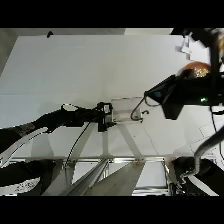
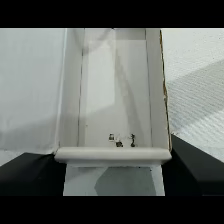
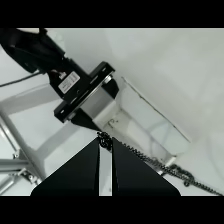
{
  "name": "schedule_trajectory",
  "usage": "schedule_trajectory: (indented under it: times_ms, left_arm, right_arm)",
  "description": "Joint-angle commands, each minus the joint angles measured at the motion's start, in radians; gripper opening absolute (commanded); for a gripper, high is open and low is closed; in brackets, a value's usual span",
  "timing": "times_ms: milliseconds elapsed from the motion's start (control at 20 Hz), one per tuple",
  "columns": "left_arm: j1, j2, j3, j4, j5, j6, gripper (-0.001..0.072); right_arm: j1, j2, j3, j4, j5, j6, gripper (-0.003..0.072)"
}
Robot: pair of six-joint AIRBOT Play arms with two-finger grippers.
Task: Fold the box and place the chain.
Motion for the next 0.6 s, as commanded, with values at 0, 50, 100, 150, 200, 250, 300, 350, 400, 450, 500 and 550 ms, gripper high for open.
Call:
schedule_trajectory:
  times_ms: [0,50,100,150,200,250,300,350,400,450,500,550]
  left_arm:
    - [0.0,0.0,0.0,0.0,0.0,0.0,0.0209]
    - [0.0,0.0,0.0,0.0,0.0,0.0,0.0209]
    - [0.0,0.0,0.0,0.0,0.0,0.0,0.0209]
    - [0.0,0.0,0.0,0.0,0.0,0.0,0.0209]
    - [0.0,0.0,0.0,0.0,0.0,0.0,0.0209]
    - [0.0,0.0,0.0,0.0,0.0,0.0,0.0209]
    - [0.0,0.0,0.0,0.0,0.0,0.0,0.0209]
    - [0.0,0.0,0.0,0.0,0.0,0.0,0.0209]
    - [0.0,0.0,0.0,0.0,0.0,0.0,0.0209]
    - [0.0,0.0,0.0,0.0,0.0,0.0,0.0209]
    - [0.0,0.0,0.0,0.0,0.0,0.0,0.0209]
    - [0.0,0.0,0.0,0.0,0.0,0.0,0.0209]
  right_arm:
    - [0.088,-0.044,-0.105,-0.028,-0.122,0.015,0.0017]
    - [0.098,-0.063,-0.127,-0.029,-0.148,0.015,0.0017]
    - [0.104,-0.084,-0.15,-0.03,-0.177,0.015,0.0017]
    - [0.109,-0.103,-0.171,-0.03,-0.201,0.015,0.0018]
    - [0.108,-0.124,-0.191,-0.031,-0.221,0.015,0.0018]
    - [0.108,-0.145,-0.206,-0.032,-0.233,0.014,0.0018]
    - [0.108,-0.167,-0.219,-0.032,-0.248,0.011,0.0018]
    - [0.108,-0.191,-0.23,-0.031,-0.261,0.011,0.0018]
    - [0.108,-0.215,-0.24,-0.028,-0.272,0.011,0.0018]
    - [0.108,-0.237,-0.251,-0.023,-0.283,0.011,0.0018]
    - [0.108,-0.257,-0.264,-0.017,-0.294,0.009,0.0018]
    - [0.108,-0.278,-0.277,-0.007,-0.299,0.0,0.0018]
